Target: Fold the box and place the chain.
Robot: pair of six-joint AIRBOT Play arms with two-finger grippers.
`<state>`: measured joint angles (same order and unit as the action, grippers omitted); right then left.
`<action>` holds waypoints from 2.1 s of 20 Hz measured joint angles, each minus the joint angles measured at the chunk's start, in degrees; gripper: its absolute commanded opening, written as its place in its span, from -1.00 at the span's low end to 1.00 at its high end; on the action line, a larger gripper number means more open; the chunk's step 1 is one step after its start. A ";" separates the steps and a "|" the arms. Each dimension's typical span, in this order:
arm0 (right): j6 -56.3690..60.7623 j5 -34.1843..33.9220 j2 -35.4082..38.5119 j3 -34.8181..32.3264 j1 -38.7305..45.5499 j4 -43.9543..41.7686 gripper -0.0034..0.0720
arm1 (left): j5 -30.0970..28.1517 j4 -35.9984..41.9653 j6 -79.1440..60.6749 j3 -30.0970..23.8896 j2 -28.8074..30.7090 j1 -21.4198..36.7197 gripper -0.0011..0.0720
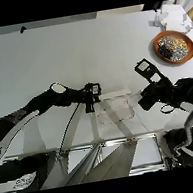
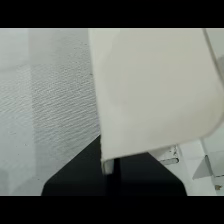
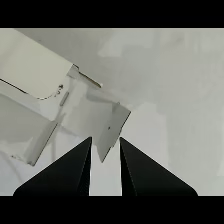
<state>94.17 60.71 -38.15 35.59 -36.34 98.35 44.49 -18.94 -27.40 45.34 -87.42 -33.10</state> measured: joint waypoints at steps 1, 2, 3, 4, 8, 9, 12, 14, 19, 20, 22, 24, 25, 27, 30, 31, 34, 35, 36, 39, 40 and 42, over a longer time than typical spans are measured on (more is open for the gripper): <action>0.00 -0.07 0.00 0.00 0.00 0.00 -0.38 | 0.63 -1.11 0.68 1.05 -0.07 0.24 -0.97; 0.00 -0.11 0.00 0.00 0.00 0.00 -0.38 | 1.46 -2.49 1.68 2.36 -0.15 0.55 -0.97; 0.00 -0.15 0.00 0.00 0.00 0.00 -0.38 | 2.49 -3.93 2.67 3.61 -0.31 0.76 -0.97; 0.00 -0.15 0.00 0.00 0.00 0.00 -0.38 | 3.85 -5.68 3.74 4.68 -0.46 0.94 -0.97; 0.00 -0.20 0.00 0.00 0.00 0.00 -0.38 | 6.21 -9.01 5.86 6.69 -1.42 1.22 -0.96; 0.00 -0.22 0.00 0.00 0.00 0.00 -0.38 | 6.47 -9.25 6.14 6.86 -1.79 1.25 -0.96; 0.00 -0.22 0.00 0.00 0.00 0.00 -0.38 | 7.08 -9.42 6.58 7.21 -2.95 1.25 -0.96; 0.00 -0.22 0.00 0.00 0.00 0.00 -0.38 | 7.23 -9.44 6.64 7.32 -3.34 1.25 -0.96; 0.02 -0.22 0.00 0.00 0.00 0.00 -0.47 | 7.26 -9.62 6.84 7.39 -3.72 1.27 -0.93; 0.00 -0.22 0.00 0.00 0.00 0.00 -0.74 | 7.26 -9.64 6.86 7.39 -3.74 1.27 -0.94; -0.07 -0.17 0.00 0.00 0.00 -0.11 -0.86 | 7.26 -9.70 7.06 7.39 -3.76 1.29 -0.94; -1.01 -0.11 0.00 0.00 0.00 -0.79 -0.87 | 7.26 -9.81 7.17 7.39 -3.78 1.29 -0.94; -2.23 -0.04 0.00 0.00 0.00 -1.77 -0.87 | 7.23 -9.84 7.23 7.39 -3.78 1.29 -0.94; -6.71 0.15 0.00 0.00 0.00 -4.35 -0.87 | 7.23 -9.86 7.26 7.39 -3.78 1.29 -0.94; -18.45 1.44 -0.24 0.00 0.00 -9.07 -0.86 | 7.23 -9.88 7.28 7.39 -3.78 1.29 -0.94; -22.10 1.92 -0.55 0.00 0.00 -10.43 -0.86 | 7.23 -9.88 7.28 7.41 -3.78 1.29 -0.94; -29.14 2.67 -2.10 0.00 0.00 -13.14 -0.85 | 7.23 -9.90 7.28 7.39 -3.78 1.29 -0.94; -30.56 2.97 -2.71 0.00 0.00 -13.81 -0.78 | 7.23 -9.90 7.28 7.39 -3.78 1.29 -0.94; -31.56 3.37 -3.13 -0.02 0.09 -14.56 -0.74 | 7.23 -9.90 7.30 7.41 -3.78 1.29 -0.94; -36.54 3.80 -1.75 -2.01 1.46 -18.47 -0.45 | 7.28 -9.90 7.30 7.41 -3.78 1.29 -0.94; -38.82 2.95 -0.42 -3.58 1.18 -19.15 -0.20 | 7.32 -9.90 7.30 7.41 -3.78 1.29 -0.94; -43.19 -0.66 3.26 -8.07 -0.96 -18.58 0.95 | 7.43 -9.90 7.30 7.41 -3.78 1.29 -0.94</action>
<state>50.98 60.05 -34.89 27.53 -37.30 79.77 51.92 -28.84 -20.10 52.75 -91.20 -31.81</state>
